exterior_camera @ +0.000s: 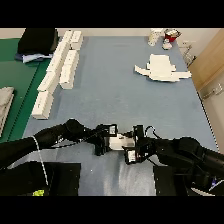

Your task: Fold the box.

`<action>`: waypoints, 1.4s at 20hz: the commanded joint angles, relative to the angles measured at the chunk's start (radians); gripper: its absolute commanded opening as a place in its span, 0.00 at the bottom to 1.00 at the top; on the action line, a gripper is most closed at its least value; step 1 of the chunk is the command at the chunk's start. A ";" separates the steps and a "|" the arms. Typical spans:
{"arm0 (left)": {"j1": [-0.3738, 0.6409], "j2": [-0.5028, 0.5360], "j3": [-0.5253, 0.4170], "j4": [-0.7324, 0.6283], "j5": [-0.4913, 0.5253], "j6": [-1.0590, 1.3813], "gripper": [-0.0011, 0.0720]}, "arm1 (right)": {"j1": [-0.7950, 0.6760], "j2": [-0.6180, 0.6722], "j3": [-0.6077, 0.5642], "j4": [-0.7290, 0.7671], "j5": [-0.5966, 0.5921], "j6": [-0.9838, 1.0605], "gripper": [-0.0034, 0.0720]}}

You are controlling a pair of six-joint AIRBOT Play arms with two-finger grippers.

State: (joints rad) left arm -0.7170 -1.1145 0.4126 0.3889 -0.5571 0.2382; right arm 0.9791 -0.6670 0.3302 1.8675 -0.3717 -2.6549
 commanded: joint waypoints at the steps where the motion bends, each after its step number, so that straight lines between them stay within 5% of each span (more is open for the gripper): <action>1: 0.000 0.000 0.001 0.000 0.000 0.000 0.68 | 0.000 0.003 0.008 -0.017 0.016 0.001 0.71; 4: 0.000 0.000 0.001 0.000 0.000 0.000 0.68 | 0.000 0.003 0.014 -0.022 0.021 0.002 0.71; 6: 0.000 0.000 0.001 0.000 0.000 0.000 0.68 | -0.002 0.003 0.015 -0.029 0.032 0.003 0.55; 11: 0.000 0.000 0.001 0.000 0.000 0.000 0.68 | -0.004 -0.027 0.015 -0.032 0.034 0.032 0.55; 14: 0.000 0.000 0.001 0.000 0.000 0.000 0.68 | -0.003 -0.046 0.016 -0.031 0.031 0.034 0.44; 28: 0.000 0.000 0.001 0.000 0.000 0.000 0.68 | 0.000 -0.069 0.015 -0.008 -0.008 0.036 0.39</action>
State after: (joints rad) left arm -0.7170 -1.1145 0.4126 0.3889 -0.5579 0.2386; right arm 0.9779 -0.7338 0.3450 1.8557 -0.3691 -2.6186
